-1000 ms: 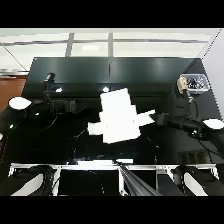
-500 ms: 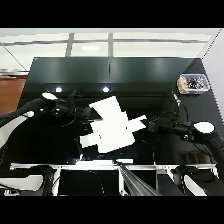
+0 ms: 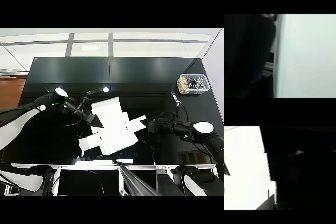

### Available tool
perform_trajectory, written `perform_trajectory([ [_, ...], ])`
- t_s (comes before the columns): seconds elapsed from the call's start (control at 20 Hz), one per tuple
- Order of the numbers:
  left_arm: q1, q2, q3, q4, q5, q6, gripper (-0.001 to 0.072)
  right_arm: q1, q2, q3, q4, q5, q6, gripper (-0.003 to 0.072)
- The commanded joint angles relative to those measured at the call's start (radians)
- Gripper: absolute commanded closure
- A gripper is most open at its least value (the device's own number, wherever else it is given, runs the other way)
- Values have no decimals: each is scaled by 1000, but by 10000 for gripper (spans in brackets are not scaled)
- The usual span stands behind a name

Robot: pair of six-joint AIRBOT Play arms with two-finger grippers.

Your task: Fold the box and place the chain.

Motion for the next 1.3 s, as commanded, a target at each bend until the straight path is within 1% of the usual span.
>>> perform_trajectory([
  [0.0,-5,-6,35,33,8,56,681,-6,1,4,-67,-16,0,263],
  [0.05,-5,-4,43,34,11,56,682,-21,1,19,-114,-15,0,2],
  [0.1,-5,3,49,42,24,57,682,-39,1,57,-203,8,9,-10],
  [0.15,-5,16,48,62,58,57,683,-54,1,114,-311,54,39,-10],
  [0.25,-27,61,43,92,167,72,686,-56,1,222,-463,153,45,-10],
  [0.35,-84,157,23,89,289,223,685,-56,1,293,-552,225,32,-10],
  [0.4,-113,199,11,89,338,309,684,-56,1,305,-569,244,5,-10],
  [0.5,-162,238,4,95,374,513,683,-45,0,303,-570,247,-50,-10],
  [0.6,-195,230,4,108,394,635,682,-5,0,295,-570,242,-127,-10],
  [0.65,-208,224,4,137,430,644,682,19,-1,286,-573,234,-164,-10],
  [0.75,-230,204,4,197,515,644,682,72,-2,249,-634,196,-219,-10],
  [0.85,-241,183,4,200,560,644,681,118,-2,198,-680,151,-226,-10],
  [1.05,-246,166,4,200,537,644,681,195,-2,116,-673,106,-229,-10],
  [1.25,-246,165,4,200,537,644,681,297,-2,56,-660,-6,-252,-10],
])
